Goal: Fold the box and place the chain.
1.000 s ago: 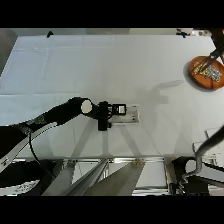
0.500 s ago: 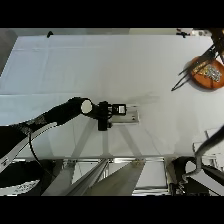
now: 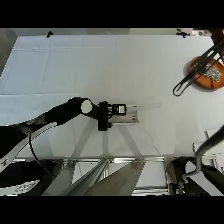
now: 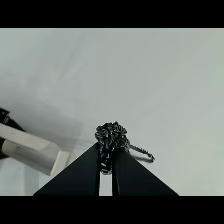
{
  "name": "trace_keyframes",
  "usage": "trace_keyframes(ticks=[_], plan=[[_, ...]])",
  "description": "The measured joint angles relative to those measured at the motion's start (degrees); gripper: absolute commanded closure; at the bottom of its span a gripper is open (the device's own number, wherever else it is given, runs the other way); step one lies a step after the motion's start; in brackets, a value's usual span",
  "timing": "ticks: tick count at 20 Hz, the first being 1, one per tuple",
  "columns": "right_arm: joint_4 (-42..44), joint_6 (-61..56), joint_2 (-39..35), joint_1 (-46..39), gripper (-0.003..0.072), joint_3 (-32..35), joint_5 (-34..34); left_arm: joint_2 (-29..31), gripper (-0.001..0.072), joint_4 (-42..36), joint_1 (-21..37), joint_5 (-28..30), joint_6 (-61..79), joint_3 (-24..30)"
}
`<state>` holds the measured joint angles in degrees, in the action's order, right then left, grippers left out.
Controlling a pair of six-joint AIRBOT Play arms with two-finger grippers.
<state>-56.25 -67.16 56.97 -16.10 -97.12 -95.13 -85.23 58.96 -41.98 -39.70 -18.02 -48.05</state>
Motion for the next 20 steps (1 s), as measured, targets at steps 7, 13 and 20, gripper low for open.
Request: trace_keyframes(ticks=[7, 13, 20], plan=[[1.1, 2.5, -6.2, 8.1, 0.0669, 21.1, 4.2, 0.0, 0.0434, 0.0, 0.0, 0.0, 0.0, 0.0], [1.2, 2.9, -7.8, 15.4, 0.0669, 31.0, 7.6, 0.0, 0.0434, 0.0, 0.0, 0.0, 0.0, 0.0], [1.1, 4.0, -11.5, 23.0, 0.0669, 42.1, 14.7, 0.0, 0.0434, 0.0, 0.0, 0.0, 0.0, 0.0]])
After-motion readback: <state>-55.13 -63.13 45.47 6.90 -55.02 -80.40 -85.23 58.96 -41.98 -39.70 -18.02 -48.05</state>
